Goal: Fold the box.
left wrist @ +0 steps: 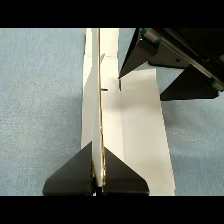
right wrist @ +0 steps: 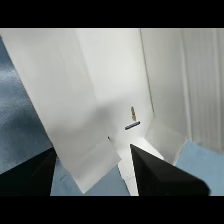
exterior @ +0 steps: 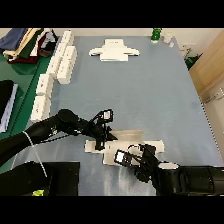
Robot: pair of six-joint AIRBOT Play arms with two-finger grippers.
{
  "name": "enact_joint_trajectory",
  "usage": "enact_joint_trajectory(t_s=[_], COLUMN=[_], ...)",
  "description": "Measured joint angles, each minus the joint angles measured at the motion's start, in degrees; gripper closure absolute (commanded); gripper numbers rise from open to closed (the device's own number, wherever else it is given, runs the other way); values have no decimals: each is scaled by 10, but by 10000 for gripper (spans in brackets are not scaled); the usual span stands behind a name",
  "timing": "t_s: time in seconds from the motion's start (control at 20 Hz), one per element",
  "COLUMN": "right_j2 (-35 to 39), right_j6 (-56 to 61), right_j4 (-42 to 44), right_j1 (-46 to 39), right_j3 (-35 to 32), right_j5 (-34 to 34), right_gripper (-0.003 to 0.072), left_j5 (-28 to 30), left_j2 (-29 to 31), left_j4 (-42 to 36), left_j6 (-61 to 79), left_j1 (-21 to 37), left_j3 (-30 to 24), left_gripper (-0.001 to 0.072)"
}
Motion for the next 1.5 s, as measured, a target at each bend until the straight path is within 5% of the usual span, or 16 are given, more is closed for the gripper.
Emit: enact_joint_trajectory(t_s=[0.35,0.95,1.25,1.5], right_j2=[0,57,100,170], right_j6=[71,270,226,67], right_j4=[-46,-106,-112,-50], right_j1=[1,1,-16,-109], right_j3=[12,27,13,-14], right_j5=[7,-82,-89,-29], right_gripper=[-16,-34,-34,-34], left_j5=[0,1,-1,0], left_j2=[0,0,0,0], left_j4=[0,0,0,0], left_j6=[0,0,0,0], left_j1=[0,0,0,0], left_j3=[0,0,0,0], left_gripper=[695,695,695,695])
